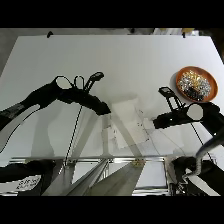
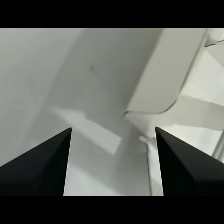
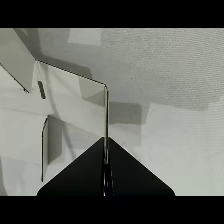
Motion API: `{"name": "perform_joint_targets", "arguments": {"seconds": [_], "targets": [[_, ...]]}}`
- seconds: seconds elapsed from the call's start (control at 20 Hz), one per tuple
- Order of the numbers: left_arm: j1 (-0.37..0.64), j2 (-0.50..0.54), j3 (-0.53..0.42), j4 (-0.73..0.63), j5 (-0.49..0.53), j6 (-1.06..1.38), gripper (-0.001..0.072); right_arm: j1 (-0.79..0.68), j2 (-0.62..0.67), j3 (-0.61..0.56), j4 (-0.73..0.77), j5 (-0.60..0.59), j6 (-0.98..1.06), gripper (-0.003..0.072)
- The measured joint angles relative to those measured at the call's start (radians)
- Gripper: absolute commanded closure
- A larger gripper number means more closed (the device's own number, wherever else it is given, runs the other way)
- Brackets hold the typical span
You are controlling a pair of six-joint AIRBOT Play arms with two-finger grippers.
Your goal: Fold the box and place the chain.
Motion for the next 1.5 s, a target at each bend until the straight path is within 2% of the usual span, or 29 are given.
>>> {"name": "perform_joint_targets", "arguments": {"seconds": [0.35, 0.45, 0.6, 0.7, 0.75, 0.85, 0.95, 1.05, 1.35, 1.5], "targets": [[-0.009, -0.095, 0.000, -0.205, -0.074, 0.157, 0.0143, 0.001, 0.000, 0.000, 0.004, -0.021, 0.002, 0.0667], [-0.023, -0.113, 0.000, -0.217, -0.079, 0.174, 0.0187, 0.001, 0.000, 0.000, 0.004, -0.023, 0.002, 0.0667], [-0.043, -0.127, 0.000, -0.201, -0.069, 0.186, 0.0400, 0.001, 0.000, 0.000, 0.005, -0.024, 0.002, 0.0667], [-0.049, -0.129, 0.000, -0.191, -0.050, 0.191, 0.0667, 0.001, 0.000, 0.000, 0.010, -0.025, 0.002, 0.0666], [-0.050, -0.130, 0.000, -0.190, -0.046, 0.197, 0.0707, 0.001, 0.000, 0.000, 0.016, -0.026, 0.002, 0.0661], [-0.053, -0.131, 0.000, -0.182, -0.035, 0.216, 0.0708, 0.001, 0.001, 0.000, 0.031, -0.030, 0.000, 0.0531], [-0.054, -0.131, 0.000, -0.182, -0.019, 0.246, 0.0709, 0.001, 0.008, 0.002, 0.048, -0.017, -0.005, 0.0336], [-0.056, -0.127, 0.000, -0.177, -0.018, 0.286, 0.0709, 0.001, 0.026, 0.012, 0.055, 0.000, -0.009, 0.0254], [-0.105, -0.035, 0.000, -0.035, -0.007, 0.565, 0.0709, 0.001, 0.153, 0.079, 0.064, 0.076, -0.031, 0.0253], [-0.142, 0.000, 0.000, 0.011, 0.050, 0.676, 0.0709, 0.001, 0.226, 0.090, 0.064, 0.108, -0.044, 0.0254]]}}
